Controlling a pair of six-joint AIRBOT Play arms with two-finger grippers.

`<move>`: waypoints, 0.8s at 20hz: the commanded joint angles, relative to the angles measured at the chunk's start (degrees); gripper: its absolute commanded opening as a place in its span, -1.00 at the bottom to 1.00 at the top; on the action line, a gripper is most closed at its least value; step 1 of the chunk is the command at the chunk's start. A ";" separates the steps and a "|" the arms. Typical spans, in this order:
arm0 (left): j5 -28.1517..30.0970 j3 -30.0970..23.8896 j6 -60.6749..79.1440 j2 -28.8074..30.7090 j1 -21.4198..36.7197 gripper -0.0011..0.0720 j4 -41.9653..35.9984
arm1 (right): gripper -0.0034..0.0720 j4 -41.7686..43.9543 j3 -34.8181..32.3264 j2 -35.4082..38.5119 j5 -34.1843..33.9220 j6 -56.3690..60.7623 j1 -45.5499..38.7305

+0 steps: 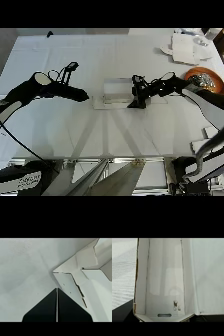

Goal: Fold the box and place the chain.

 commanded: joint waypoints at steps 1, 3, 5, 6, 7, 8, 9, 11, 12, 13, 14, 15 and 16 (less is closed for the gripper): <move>4.22 -0.55 -10.34 -0.74 -3.93 -0.95 7.54 | 0.51 0.00 0.07 0.00 0.00 0.02 0.00; 5.88 -0.55 -16.17 -0.74 -5.18 -0.95 12.37 | 0.51 0.00 0.07 0.00 0.00 0.02 0.00; 5.75 -0.55 -18.84 -0.79 -5.66 -0.95 13.86 | 0.51 0.00 0.07 0.00 0.02 0.02 0.00; 5.57 -0.55 -18.82 -0.85 -5.86 -0.95 13.68 | 0.51 0.00 0.07 0.00 0.02 0.02 0.00; 5.38 -0.55 -18.82 -0.98 -6.27 -0.95 13.25 | 0.51 0.00 0.07 0.00 0.02 0.02 0.00; 5.29 -0.55 -18.78 -1.05 -6.84 -0.95 12.70 | 0.51 0.00 0.07 0.00 0.02 0.02 0.00; 5.29 -0.55 -18.75 -1.05 -7.54 -0.95 12.22 | 0.51 0.00 0.07 0.00 0.02 0.02 0.00; 5.09 -0.55 -18.75 -1.05 -8.85 -0.95 11.76 | 0.51 0.00 0.07 0.00 0.00 0.02 0.00; 5.03 -0.55 -18.75 -1.05 -9.44 -0.95 11.80 | 0.51 0.00 0.07 0.00 0.02 0.02 0.00; 5.05 -0.55 -18.78 -1.05 -9.90 -0.95 11.76 | 0.51 0.02 0.07 0.00 0.02 0.02 0.00; 5.05 -0.55 -18.78 -1.05 -10.21 -0.95 11.65 | 0.51 0.00 0.07 0.00 0.00 0.02 0.00; 5.05 -0.55 -18.78 -1.05 -10.38 -0.95 11.41 | 0.51 0.00 0.07 0.00 0.00 0.02 0.00; 4.87 -0.55 -18.78 -1.05 -10.38 -0.95 10.86 | 0.51 0.00 0.07 0.00 0.00 0.02 0.00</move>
